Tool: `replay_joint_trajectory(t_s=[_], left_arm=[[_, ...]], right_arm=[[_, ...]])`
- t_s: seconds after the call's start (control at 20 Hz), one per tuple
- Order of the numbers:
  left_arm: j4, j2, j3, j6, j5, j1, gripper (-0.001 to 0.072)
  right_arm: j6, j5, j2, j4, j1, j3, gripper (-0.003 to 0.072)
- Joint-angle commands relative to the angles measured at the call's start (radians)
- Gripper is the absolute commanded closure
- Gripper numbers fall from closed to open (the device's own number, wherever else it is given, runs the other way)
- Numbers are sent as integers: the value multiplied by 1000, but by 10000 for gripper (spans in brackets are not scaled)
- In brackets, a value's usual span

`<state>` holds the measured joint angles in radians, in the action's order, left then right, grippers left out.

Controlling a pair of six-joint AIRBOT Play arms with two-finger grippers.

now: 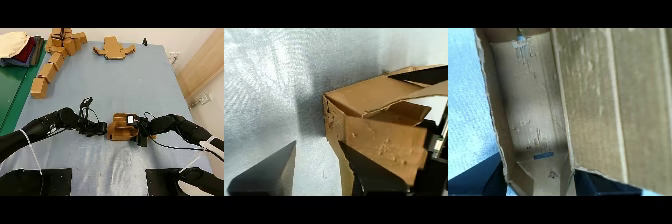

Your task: Fold the box.

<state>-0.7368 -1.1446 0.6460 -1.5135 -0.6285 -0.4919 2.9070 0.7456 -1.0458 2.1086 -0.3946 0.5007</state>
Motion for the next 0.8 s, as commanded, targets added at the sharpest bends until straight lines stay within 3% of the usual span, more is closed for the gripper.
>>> replay_joint_trajectory(t_s=[0.0, 0.1, 0.25, 0.35, 0.75], left_arm=[[13, -1, 13, 3, -11, 19, 304], [35, -1, 27, 10, -12, 17, 273], [203, -8, 28, 177, -6, -6, 274], [284, -22, 28, 240, -1, -7, 103], [287, -28, 28, 242, 85, -7, 107]], right_arm=[[0, 0, 0, 0, 0, 1, 175], [0, 0, 0, 0, 0, 1, 176], [0, 0, 0, 0, 0, 1, 175], [0, -1, 0, 0, 0, 1, 175], [0, -1, 0, 0, 0, 1, 175]])
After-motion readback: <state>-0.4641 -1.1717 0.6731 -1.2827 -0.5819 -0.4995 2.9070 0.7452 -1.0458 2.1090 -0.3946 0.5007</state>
